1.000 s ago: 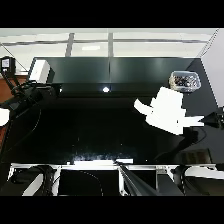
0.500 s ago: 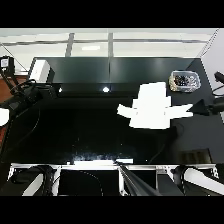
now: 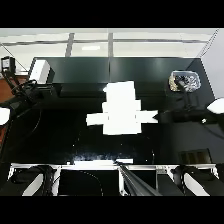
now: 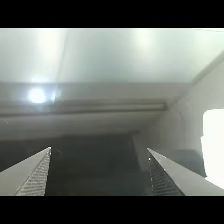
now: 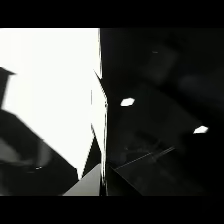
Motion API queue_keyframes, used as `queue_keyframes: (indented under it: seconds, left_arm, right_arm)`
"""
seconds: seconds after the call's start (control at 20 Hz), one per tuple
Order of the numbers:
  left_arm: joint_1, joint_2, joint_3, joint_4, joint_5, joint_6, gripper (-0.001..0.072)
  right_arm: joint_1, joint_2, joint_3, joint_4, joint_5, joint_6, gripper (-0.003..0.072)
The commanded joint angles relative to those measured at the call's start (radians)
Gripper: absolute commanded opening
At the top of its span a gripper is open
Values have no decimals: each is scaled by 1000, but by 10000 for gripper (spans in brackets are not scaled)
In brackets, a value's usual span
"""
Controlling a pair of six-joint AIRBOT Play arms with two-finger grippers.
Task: Fold the box and place the chain.
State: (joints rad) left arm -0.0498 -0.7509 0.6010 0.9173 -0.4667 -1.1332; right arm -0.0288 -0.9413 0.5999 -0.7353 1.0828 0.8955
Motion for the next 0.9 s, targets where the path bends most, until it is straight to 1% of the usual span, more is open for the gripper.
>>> queue_keyframes:
  seconds: [0.0,0.05,0.15,0.25,0.3,0.4,0.45,0.6,0.75,0.85]
  left_arm:
    - [0,-54,2,-39,-102,3,708]
    - [2,-86,8,-40,-139,3,707]
    - [3,-182,49,-40,-285,4,708]
    - [5,-309,94,-60,-437,55,708]
    - [11,-375,106,-145,-502,136,707]
    - [30,-483,109,-421,-644,345,708]
    - [30,-527,111,-477,-684,371,708]
    - [-13,-637,117,-484,-710,371,708]
    - [-112,-722,130,-484,-714,404,708]
    - [-159,-758,156,-485,-715,441,708]
  right_arm:
    - [210,77,-148,-32,-275,-38,8]
    - [254,77,-161,-50,-283,-27,7]
    - [313,77,-175,-79,-319,6,7]
    - [327,77,-175,-85,-347,15,7]
    - [326,77,-175,-85,-351,15,7]
    - [326,77,-175,-85,-352,15,8]
    - [326,77,-175,-85,-351,15,7]
    - [327,77,-175,-85,-355,15,8]
    - [327,77,-175,-85,-353,40,8]
    - [327,77,-175,-84,-352,43,8]
